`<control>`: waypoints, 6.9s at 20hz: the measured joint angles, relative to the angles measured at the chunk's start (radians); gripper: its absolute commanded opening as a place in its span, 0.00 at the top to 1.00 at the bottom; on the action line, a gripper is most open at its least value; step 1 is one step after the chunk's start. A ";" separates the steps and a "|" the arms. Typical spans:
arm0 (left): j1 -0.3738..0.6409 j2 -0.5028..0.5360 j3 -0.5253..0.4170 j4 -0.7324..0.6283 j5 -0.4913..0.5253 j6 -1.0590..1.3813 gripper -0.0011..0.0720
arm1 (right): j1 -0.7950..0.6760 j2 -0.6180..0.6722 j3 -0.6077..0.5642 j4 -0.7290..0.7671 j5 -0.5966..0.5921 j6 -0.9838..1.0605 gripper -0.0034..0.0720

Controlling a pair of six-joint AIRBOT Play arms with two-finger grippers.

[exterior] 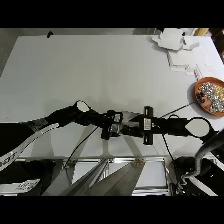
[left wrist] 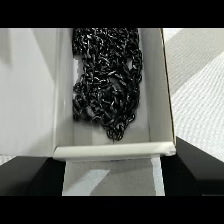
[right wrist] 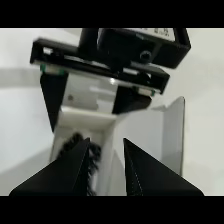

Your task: Fold the box and place the chain.

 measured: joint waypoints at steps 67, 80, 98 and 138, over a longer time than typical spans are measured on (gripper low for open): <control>0.000 0.000 0.000 0.000 0.000 0.000 0.53 | -0.486 -0.394 0.087 -0.592 0.081 -0.246 0.93; 0.000 0.000 0.000 0.000 0.000 0.000 0.53 | -0.485 -0.043 0.085 -0.416 0.386 -0.062 0.93; 0.000 0.000 0.000 0.000 0.000 0.000 0.53 | -0.089 -0.017 -0.025 0.180 0.150 -0.076 0.63; 0.000 0.000 0.000 0.000 0.000 0.000 0.53 | -0.462 -0.544 0.249 -0.705 0.252 -0.111 0.93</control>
